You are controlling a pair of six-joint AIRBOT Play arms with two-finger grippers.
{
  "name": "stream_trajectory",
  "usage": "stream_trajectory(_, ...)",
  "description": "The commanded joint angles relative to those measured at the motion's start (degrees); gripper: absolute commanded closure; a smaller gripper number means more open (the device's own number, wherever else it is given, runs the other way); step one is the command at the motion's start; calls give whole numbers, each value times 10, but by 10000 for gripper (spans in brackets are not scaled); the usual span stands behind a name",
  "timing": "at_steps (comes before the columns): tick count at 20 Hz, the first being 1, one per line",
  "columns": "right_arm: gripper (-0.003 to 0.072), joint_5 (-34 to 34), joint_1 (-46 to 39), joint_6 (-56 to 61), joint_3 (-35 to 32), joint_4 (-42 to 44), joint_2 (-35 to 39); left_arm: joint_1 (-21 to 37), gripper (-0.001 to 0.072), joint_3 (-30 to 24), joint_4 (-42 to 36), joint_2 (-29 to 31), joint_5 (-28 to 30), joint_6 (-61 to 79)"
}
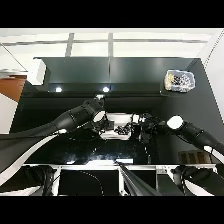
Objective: Fold the box and place the chain.
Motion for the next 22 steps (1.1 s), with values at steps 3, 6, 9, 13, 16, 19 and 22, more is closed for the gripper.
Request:
stream_trajectory(3,-22,-27,14,-9,0,9,-9,0,680,0,0,0,0,0)
stream_trajectory(6,-20,-40,22,-11,0,30,-22,0,680,0,0,0,0,0)
stream_trajectory(9,287,-52,35,-10,0,30,-23,0,680,0,0,0,0,0)
stream_trajectory(13,653,-50,28,47,0,7,-19,0,680,0,0,0,0,0)
stream_trajectory(16,653,-45,5,173,0,-64,4,0,680,0,0,0,0,0)
stream_trajectory(19,653,-7,-17,260,3,-125,63,0,681,0,0,0,0,0)
stream_trajectory(22,653,78,-41,343,27,-131,134,0,680,0,0,0,1,0)
